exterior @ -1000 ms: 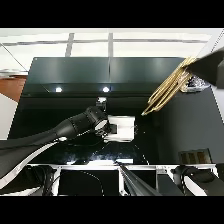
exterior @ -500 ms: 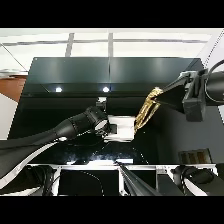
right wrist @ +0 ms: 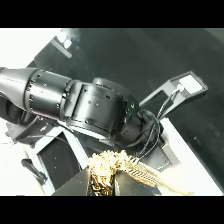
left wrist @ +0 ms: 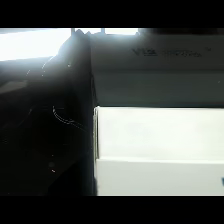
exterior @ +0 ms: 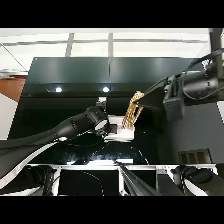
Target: Fold the box and place the chain.
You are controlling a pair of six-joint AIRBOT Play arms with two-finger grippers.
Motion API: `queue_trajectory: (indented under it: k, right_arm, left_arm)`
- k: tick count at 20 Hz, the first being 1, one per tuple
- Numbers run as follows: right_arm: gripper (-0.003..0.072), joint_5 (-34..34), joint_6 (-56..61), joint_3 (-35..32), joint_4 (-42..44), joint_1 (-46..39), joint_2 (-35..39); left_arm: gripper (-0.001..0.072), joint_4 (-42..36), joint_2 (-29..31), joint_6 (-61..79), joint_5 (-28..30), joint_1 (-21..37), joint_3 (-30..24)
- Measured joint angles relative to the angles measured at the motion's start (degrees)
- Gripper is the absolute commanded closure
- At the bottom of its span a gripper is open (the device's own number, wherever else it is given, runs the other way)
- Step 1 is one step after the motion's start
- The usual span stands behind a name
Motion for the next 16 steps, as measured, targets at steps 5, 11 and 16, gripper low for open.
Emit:
queue_trajectory:
  k: [5, 11, 16]
  right_arm:
    - [0.0655, -2.2, -0.1, -9.0, -1.6, 0.4, -0.4]
    - [0.0655, -9.0, -0.2, -23.4, -2.0, 0.6, -0.5]
    - [0.0654, -15.4, -0.2, -32.2, -2.0, 1.8, -0.5]
  left_arm:
    - [0.0684, 0.0, 0.0, 0.0, 0.1, 0.0, 0.0]
    - [0.0684, 0.0, 0.0, 0.0, 0.1, -0.1, 0.0]
    - [0.0684, 0.0, 0.0, 0.0, 0.1, -0.1, 0.0]
